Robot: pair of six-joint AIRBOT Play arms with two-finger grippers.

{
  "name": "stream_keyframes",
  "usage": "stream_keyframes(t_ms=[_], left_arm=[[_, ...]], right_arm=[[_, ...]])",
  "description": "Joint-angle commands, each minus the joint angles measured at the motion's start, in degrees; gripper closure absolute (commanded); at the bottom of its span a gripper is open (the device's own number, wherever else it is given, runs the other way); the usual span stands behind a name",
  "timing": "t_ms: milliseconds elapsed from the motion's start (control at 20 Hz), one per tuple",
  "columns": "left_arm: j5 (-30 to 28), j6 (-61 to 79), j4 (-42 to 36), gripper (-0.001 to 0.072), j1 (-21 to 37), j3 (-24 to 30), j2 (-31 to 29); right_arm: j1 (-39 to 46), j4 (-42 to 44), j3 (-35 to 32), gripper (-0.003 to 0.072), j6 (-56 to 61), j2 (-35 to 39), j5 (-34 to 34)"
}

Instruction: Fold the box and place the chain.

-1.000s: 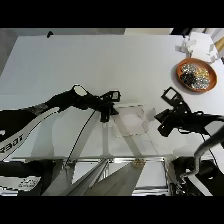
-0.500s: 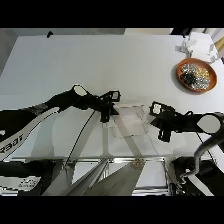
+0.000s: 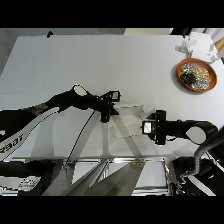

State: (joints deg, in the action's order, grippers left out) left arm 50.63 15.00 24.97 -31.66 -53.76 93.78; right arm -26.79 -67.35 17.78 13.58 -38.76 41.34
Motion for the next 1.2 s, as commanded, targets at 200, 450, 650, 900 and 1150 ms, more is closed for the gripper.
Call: stream_keyframes(t_ms=[200, 450, 650, 900, 1150], left_arm=[[0.0, 0.0, 0.0, 0.0675, 0.0, 0.0, 0.0], [0.0, 0.0, 0.0, 0.0675, 0.0, 0.0, 0.0], [0.0, 0.0, 0.0, 0.0675, 0.0, 0.0, 0.0], [0.0, 0.0, 0.0, 0.0675, 0.0, 0.0, 0.0], [0.0, 0.0, 0.0, 0.0675, 0.0, 0.0, 0.0]], right_arm=[[-8.3, -4.0, -5.8, 0.0109, 0.1, 0.0, -10.5], [-8.3, -3.5, -6.7, 0.0109, 3.0, -0.8, -10.5], [-8.3, -2.9, -6.9, 0.011, 3.0, -2.6, -10.9], [-7.4, -1.5, -5.7, 0.0111, 2.9, -2.7, -16.9], [-2.2, 0.3, -3.0, 0.0111, 2.8, -2.7, -15.9]])
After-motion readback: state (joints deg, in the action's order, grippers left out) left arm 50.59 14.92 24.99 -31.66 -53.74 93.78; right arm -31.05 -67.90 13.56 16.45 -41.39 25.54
